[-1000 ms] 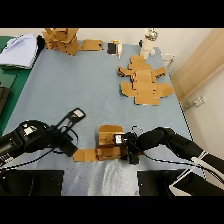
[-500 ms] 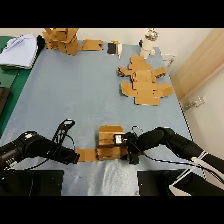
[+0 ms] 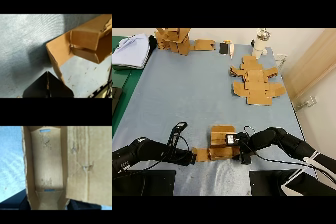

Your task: Fold the box.

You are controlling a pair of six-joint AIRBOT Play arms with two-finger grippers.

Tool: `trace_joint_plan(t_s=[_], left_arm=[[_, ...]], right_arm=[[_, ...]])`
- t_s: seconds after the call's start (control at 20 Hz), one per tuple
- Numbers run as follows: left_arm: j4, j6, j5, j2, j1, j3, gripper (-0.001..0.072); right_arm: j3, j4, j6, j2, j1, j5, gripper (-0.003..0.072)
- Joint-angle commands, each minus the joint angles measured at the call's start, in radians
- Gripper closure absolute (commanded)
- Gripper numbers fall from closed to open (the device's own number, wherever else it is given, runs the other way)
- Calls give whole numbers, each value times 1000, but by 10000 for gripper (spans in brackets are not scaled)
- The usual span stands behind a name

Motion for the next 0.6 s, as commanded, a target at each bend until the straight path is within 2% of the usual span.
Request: trace_joint_plan(t_s=[0.0,0.35,0.55], left_arm=[[-84,55,56,0,1,-26,696],[-322,275,84,5,1,-25,696],[-351,289,84,10,1,-15,696]], right_arm=[[0,0,0,0,0,0,153],[0,0,0,0,0,0,152],[0,0,0,0,0,0,152]])
